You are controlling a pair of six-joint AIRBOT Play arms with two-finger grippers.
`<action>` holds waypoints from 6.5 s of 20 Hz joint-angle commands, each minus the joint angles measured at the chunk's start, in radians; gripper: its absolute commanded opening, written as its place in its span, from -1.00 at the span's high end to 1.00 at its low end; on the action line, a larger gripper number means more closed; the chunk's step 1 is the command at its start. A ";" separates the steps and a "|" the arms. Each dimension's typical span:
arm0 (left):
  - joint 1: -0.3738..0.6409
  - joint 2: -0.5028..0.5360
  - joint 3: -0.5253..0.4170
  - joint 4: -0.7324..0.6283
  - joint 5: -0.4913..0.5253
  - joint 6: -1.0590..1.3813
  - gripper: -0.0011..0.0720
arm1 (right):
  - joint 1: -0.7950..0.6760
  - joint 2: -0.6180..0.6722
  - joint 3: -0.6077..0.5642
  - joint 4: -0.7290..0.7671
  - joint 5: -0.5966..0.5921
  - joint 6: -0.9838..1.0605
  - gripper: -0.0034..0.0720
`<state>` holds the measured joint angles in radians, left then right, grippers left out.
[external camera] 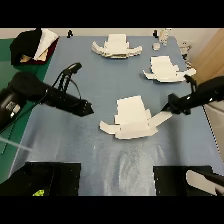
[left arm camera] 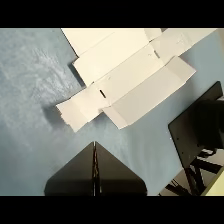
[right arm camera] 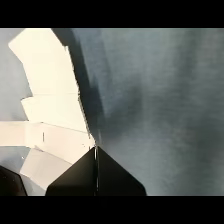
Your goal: Fold the box.
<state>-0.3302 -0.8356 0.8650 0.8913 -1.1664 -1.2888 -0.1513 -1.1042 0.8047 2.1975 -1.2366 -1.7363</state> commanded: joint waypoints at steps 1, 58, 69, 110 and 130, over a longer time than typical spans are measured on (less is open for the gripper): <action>0.001 0.093 -0.092 0.002 0.010 -0.010 0.93 | 0.119 0.164 -0.187 -0.109 0.169 0.193 0.83; 0.139 -0.904 0.159 -0.477 -0.194 0.624 0.00 | 0.496 0.409 -0.476 0.051 0.364 -0.003 0.91; 0.137 -0.904 0.191 -0.439 -0.292 0.697 0.71 | 0.496 0.409 -0.476 0.051 0.364 -0.003 0.91; 0.027 -0.511 0.092 -0.383 -0.035 1.139 0.95 | 0.495 0.409 -0.326 -0.665 0.369 0.581 0.23; -0.200 -0.214 -0.302 -0.382 0.459 1.300 0.93 | 0.594 0.375 -0.348 -0.484 0.417 0.610 0.90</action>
<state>-0.5259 -1.0267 0.5667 0.5068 -0.7208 0.0074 0.4194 -0.7113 0.4747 1.6924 -0.8055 -1.1160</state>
